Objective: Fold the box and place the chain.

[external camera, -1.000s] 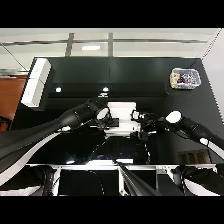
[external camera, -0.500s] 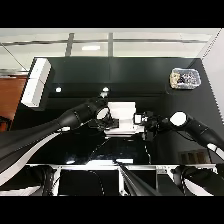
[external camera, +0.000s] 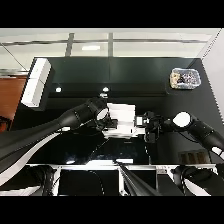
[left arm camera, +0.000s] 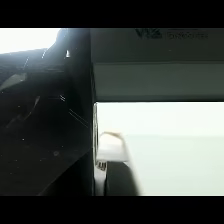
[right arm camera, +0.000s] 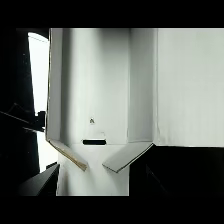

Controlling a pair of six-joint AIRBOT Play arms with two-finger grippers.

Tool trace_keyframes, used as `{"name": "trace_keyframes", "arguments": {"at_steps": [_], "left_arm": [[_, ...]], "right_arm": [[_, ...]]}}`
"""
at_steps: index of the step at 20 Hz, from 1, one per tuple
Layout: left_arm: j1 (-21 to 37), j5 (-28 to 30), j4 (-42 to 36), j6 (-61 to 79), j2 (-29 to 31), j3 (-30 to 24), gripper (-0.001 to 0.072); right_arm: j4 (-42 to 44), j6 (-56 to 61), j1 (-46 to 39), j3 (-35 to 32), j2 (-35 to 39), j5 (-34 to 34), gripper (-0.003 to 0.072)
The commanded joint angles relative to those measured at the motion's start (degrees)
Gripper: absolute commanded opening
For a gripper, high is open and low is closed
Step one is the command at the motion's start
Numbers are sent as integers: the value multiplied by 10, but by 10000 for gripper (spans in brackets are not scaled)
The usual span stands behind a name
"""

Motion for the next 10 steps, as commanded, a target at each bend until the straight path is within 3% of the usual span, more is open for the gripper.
{"name": "trace_keyframes", "arguments": {"at_steps": [1,3,4,5,7,8,9,10], "left_arm": [[0,3,1,0,0,0,26],[0,2,1,0,0,0,26],[0,2,-1,0,0,0,26],[0,2,-1,0,0,0,26],[0,1,-1,0,0,0,26],[0,1,-1,0,0,0,26],[0,1,-1,0,0,0,26],[0,1,-1,0,0,0,26]], "right_arm": [[10,0,1,0,0,3,599],[24,-2,1,0,-5,2,597],[32,-5,2,0,-10,2,475],[34,-5,2,0,-13,-2,408],[38,-5,9,0,-17,-4,394],[38,-5,14,0,-18,-5,190],[40,-5,21,0,-19,-8,127],[47,-5,30,0,-20,-21,127]]}}
